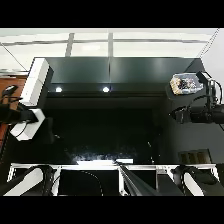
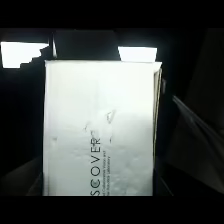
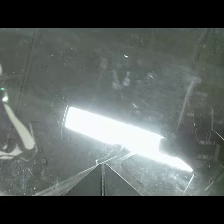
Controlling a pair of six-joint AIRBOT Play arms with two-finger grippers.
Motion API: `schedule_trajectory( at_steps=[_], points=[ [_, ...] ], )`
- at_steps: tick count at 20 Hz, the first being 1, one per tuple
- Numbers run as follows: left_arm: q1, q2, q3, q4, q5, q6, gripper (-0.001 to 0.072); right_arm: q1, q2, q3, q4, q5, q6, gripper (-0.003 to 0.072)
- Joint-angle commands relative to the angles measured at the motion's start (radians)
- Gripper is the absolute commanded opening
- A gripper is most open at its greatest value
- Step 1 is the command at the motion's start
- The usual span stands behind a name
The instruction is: Fold the box and place the chain.
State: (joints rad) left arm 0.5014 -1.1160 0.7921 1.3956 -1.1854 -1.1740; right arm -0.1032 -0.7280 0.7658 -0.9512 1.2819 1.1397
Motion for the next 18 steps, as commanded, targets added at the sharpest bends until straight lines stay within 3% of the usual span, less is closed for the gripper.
schedule_trajectory(
  at_steps=[1, 6, 10, 17, 18],
  points=[
    [0.156, 0.001, -0.003, 0.0, 0.088, 0.049, 0.0287, -0.001, 0.0, 0.0, 0.0, -0.006, 0.002, 0.0013],
    [0.146, -0.034, -0.003, -0.132, 0.208, 0.389, 0.0287, -0.001, 0.0, 0.0, 0.0, -0.008, 0.008, 0.0013],
    [0.146, -0.095, -0.003, -0.186, 0.343, 0.388, 0.0287, -0.001, 0.0, 0.0, 0.0, -0.011, 0.009, 0.0013],
    [0.147, -0.175, -0.003, -0.252, 0.464, 0.386, 0.0295, -0.001, 0.0, 0.0, -0.001, -0.011, 0.012, 0.0012],
    [0.146, -0.177, -0.003, -0.252, 0.472, 0.386, 0.0388, -0.001, 0.0, 0.0, -0.001, -0.011, 0.017, 0.0013]
  ],
)
